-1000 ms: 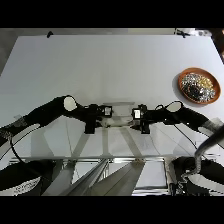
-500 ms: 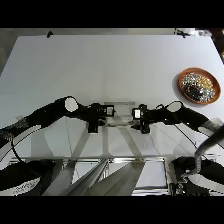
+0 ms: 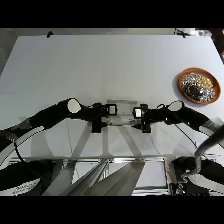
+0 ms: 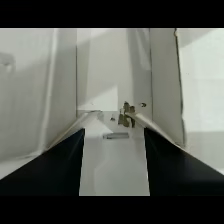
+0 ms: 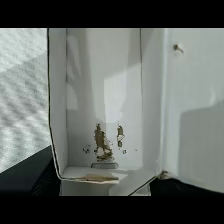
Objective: Fold the box and place the chain.
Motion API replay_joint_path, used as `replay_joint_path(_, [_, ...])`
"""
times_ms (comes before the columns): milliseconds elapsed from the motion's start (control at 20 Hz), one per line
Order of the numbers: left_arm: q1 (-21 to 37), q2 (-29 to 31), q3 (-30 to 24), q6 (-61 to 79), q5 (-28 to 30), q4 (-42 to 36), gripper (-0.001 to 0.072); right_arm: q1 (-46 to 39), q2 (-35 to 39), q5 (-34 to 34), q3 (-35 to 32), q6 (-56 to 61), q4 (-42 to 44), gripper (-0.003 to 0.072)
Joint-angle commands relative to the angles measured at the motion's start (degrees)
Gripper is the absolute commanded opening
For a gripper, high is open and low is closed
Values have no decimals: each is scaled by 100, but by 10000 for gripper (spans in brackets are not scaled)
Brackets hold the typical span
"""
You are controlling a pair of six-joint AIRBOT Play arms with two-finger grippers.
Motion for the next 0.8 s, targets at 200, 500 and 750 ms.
replay_joint_path(200, [-129, -140, -2, -87, -4, -109, 528, 4, -2, 15, -2, 20, 20, 336])
replay_joint_path(500, [-83, -22, -2, -437, -136, -85, 43, 4, -2, 17, -2, 20, 22, 336])
replay_joint_path(750, [302, 754, -374, -811, -136, -59, 5, 4, -2, 17, -2, 20, 22, 336])
